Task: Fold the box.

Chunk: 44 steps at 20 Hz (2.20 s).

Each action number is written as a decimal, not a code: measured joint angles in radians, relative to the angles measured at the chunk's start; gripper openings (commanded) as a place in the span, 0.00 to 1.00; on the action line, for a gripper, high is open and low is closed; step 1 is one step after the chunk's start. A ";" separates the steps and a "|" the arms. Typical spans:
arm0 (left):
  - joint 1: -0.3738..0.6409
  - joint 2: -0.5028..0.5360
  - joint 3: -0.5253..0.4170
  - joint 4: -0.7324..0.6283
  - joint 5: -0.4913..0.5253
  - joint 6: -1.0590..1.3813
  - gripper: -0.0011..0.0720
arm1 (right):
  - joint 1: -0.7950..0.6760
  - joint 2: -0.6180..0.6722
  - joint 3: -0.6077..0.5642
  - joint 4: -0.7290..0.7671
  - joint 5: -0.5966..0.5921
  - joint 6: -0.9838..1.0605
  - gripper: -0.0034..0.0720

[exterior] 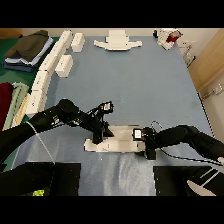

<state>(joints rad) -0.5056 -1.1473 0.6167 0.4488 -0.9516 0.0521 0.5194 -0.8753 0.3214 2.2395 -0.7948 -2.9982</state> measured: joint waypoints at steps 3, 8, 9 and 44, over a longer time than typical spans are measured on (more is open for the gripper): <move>0.000 0.000 0.000 0.000 0.000 0.000 0.03 | 0.000 0.016 0.000 0.002 -0.001 0.009 0.98; 0.000 0.000 0.000 0.000 0.000 0.000 0.03 | 0.000 0.021 -0.002 0.005 0.000 0.014 0.89; 0.000 0.000 0.000 0.000 0.000 0.000 0.03 | 0.000 0.017 -0.002 0.005 0.002 0.014 0.87; 0.000 0.000 0.000 -0.008 0.018 0.001 0.03 | -0.001 -0.014 -0.006 0.000 0.008 0.016 0.69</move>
<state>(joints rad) -0.5056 -1.1473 0.6167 0.4412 -0.9337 0.0528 0.5182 -0.8898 0.3149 2.2398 -0.7868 -2.9826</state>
